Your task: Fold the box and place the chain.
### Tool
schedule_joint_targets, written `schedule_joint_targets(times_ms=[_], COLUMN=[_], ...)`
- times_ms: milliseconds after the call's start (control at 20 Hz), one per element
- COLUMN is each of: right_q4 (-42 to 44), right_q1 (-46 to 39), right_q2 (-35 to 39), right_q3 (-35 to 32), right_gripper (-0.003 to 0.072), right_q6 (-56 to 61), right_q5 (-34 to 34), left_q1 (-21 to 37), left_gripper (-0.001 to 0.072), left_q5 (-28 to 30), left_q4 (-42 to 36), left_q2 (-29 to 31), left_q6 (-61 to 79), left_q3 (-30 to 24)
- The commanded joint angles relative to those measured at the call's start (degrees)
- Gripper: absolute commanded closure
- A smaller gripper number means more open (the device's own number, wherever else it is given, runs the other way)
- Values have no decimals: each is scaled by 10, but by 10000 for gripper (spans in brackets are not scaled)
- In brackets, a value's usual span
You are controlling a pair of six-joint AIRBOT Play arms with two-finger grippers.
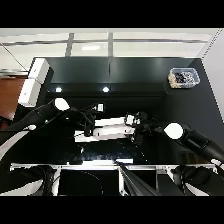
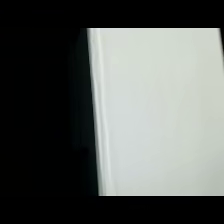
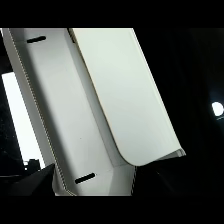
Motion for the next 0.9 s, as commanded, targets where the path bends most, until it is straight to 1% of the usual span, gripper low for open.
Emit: schedule_joint_targets(times_ms=[0,650,750,850], right_q4=[0,0,0,0], right_q1=[0,0,0,0], right_q2=[0,-2,-3,-9], right_q3=[0,0,0,0], right_gripper=[-20,-20,-19,-20], right_q6=[1,5,5,5], right_q5=[-16,-21,-3,33], left_q1=[0,0,0,0], left_gripper=[682,682,682,682], left_q5=[-2,-2,-2,-2], left_q4=[0,0,0,0], left_q2=[0,0,0,0], left_q6=[0,0,0,0], left_q3=[0,0,0,0])
